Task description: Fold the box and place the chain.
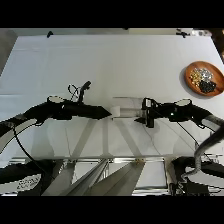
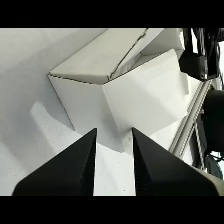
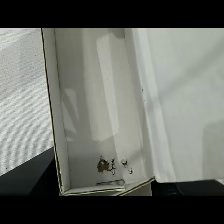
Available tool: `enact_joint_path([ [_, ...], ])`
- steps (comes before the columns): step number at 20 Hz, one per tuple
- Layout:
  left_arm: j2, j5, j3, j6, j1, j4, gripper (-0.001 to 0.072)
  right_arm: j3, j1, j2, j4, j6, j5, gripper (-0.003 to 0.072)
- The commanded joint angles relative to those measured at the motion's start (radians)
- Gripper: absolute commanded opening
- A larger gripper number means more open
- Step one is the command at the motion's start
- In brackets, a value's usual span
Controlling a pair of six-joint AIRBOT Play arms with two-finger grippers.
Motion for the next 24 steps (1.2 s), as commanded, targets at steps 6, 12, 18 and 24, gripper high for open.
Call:
enact_joint_path([
  [6, 0.0, 0.017, 0.0, 0.019, -0.003, -0.027, 0.0272, 0.0, 0.0, 0.0, 0.0, 0.0, 0.0, 0.0404],
  [12, 0.0, 0.042, 0.055, -0.064, -0.035, 0.039, 0.0218, 0.0, 0.0, 0.0, 0.0, 0.0, 0.0, 0.0404],
  [18, 0.0, 0.108, 0.166, -0.38, -0.101, 0.306, 0.0457, 0.0, 0.0, 0.0, 0.0, 0.0, 0.0, 0.0404],
  [24, -0.001, 0.101, 0.252, -0.629, -0.159, 0.529, 0.0467, 0.0, 0.0, 0.0, 0.0, 0.0, 0.0, 0.0404],
])
